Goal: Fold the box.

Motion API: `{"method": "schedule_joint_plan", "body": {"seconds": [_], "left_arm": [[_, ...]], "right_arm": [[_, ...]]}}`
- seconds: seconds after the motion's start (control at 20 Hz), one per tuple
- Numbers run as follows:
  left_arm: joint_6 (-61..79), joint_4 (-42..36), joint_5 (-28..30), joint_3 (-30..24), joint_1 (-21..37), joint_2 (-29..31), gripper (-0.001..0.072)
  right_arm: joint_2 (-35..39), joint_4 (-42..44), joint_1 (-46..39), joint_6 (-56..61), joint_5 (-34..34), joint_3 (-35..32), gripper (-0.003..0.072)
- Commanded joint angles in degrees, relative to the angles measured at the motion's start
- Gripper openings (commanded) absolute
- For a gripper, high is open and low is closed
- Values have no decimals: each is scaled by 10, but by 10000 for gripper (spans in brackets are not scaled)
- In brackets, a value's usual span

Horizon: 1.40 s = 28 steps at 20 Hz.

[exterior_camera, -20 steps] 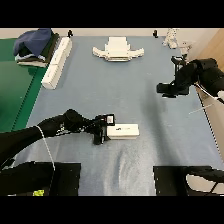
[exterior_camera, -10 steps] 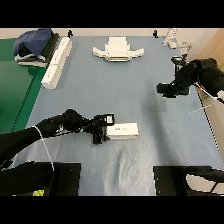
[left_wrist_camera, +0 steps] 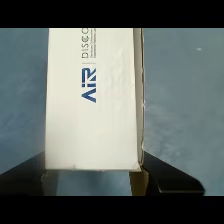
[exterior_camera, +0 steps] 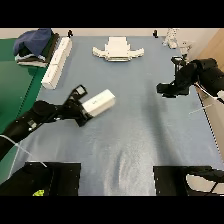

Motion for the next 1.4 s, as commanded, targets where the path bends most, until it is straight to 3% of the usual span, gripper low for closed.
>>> {"method": "schedule_joint_plan", "body": {"seconds": [0.0, 0.2, 0.4, 0.75, 1.05, 1.35], "left_arm": [[-172, 157, -23, 1, 141, 49, 418], [-223, 208, -24, 1, 319, 47, 418], [-221, 208, 12, 1, 407, 28, 418], [-222, 184, 112, 19, 369, -70, 418], [-224, 169, 114, 129, 317, -202, 418], [-239, 156, 103, 220, 314, -290, 418]], "right_arm": [[0, 0, 0, 0, 0, 0, 4], [0, 0, 0, 0, 0, 0, 5], [0, 0, 0, 0, 0, 0, 4], [0, 0, 0, 0, 0, 0, 4], [0, 0, 0, 0, 0, 0, 5], [0, 0, 0, 0, 0, 0, 5]]}}
